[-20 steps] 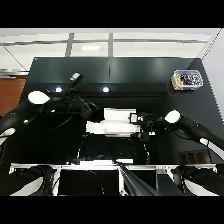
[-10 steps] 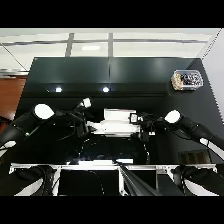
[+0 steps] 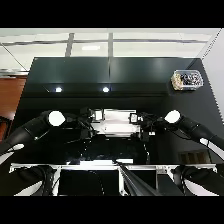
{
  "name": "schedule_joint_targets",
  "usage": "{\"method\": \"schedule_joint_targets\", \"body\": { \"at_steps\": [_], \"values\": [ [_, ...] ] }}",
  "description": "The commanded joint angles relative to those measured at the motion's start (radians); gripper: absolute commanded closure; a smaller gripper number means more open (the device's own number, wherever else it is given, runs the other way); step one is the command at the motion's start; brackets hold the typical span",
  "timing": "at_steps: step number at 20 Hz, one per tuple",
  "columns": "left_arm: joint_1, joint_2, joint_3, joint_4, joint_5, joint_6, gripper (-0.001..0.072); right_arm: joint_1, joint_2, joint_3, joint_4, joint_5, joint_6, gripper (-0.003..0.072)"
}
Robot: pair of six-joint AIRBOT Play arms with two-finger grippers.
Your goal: Fold the box and place the chain.
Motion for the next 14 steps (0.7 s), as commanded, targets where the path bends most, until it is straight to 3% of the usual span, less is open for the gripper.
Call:
{"method": "schedule_joint_targets", "body": {
  "at_steps": [1, 4, 6, 7, 10, 14],
  "values": [
    [-0.039, -0.036, 0.007, -0.031, -0.014, -0.001, 0.0079, 0.001, 0.000, 0.000, 0.000, 0.000, 0.000, 0.0216],
    [-0.069, -0.071, 0.019, -0.070, 0.013, -0.001, 0.0333, 0.001, 0.000, 0.000, 0.000, 0.000, 0.000, 0.0216],
    [-0.076, -0.077, 0.019, -0.087, 0.062, -0.001, 0.0390, 0.001, 0.000, 0.000, 0.000, 0.000, 0.000, 0.0216],
    [-0.078, -0.077, 0.019, -0.106, 0.072, -0.001, 0.0459, 0.001, 0.000, 0.000, 0.000, 0.000, 0.000, 0.0216],
    [-0.081, -0.085, 0.022, -0.119, 0.071, -0.001, 0.0472, 0.001, 0.000, 0.000, 0.000, 0.000, 0.000, 0.0216],
    [-0.089, -0.117, 0.022, -0.252, 0.071, 0.029, 0.0471, 0.001, 0.000, 0.000, 0.000, 0.000, 0.000, 0.0216]
  ]
}}
